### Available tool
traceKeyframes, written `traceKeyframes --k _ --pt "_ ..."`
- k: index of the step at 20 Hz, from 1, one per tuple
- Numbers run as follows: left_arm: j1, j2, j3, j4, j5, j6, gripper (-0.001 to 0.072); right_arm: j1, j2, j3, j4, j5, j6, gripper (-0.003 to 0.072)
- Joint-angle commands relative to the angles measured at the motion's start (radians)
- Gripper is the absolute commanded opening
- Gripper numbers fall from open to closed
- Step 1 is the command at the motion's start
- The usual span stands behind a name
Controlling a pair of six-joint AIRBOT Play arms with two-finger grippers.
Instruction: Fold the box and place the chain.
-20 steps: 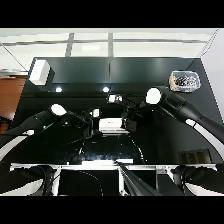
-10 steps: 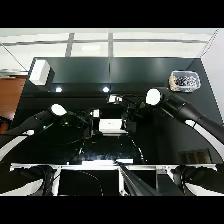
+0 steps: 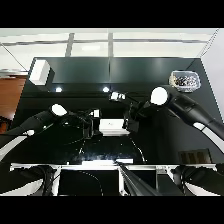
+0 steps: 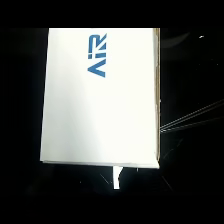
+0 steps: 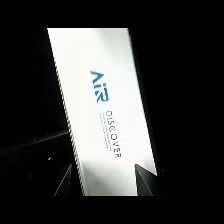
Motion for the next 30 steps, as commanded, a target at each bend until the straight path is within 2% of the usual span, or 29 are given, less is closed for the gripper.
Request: traceKeyframes --k 1,2,3,4,5,9,12,13,18,30 --pt "0.0 0.0 0.0 0.001 0.003 0.003 0.036 -0.047 0.07 0.004 0.004 0.036 0.154 0.0463" --pt "0.0 0.0 0.0 0.001 0.002 0.003 0.036 -0.076 0.077 0.003 0.01 0.081 0.237 0.0461" --pt "0.0 0.0 0.0 0.001 0.003 0.003 0.036 -0.104 0.078 -0.005 0.035 0.126 0.296 0.0425" --pt "0.0 0.0 0.0 0.001 0.002 0.003 0.036 -0.133 0.078 -0.029 0.087 0.149 0.331 0.0341" --pt "0.0 0.0 0.0 0.001 0.002 0.003 0.036 -0.151 0.077 -0.058 0.134 0.14 0.355 -0.0006" --pt "0.0 0.0 0.0 0.001 0.003 0.003 0.036 -0.156 0.06 -0.175 0.371 -0.076 0.536 0.0007" --pt "0.0 0.0 0.0 0.001 0.003 0.002 0.036 -0.156 -0.012 -0.185 0.624 -0.113 0.537 0.0007" --pt "0.0 0.0 0.0 0.001 0.003 0.002 0.036 -0.156 -0.033 -0.186 0.656 -0.124 0.521 0.0007" --pt "0.0 0.0 0.0 0.001 0.003 0.002 0.036 -0.156 -0.116 -0.186 0.657 -0.101 0.529 0.0007" --pt "0.0 0.0 0.0 0.001 0.003 0.002 0.036 -0.155 -0.169 -0.186 0.566 -0.083 0.629 0.0007"
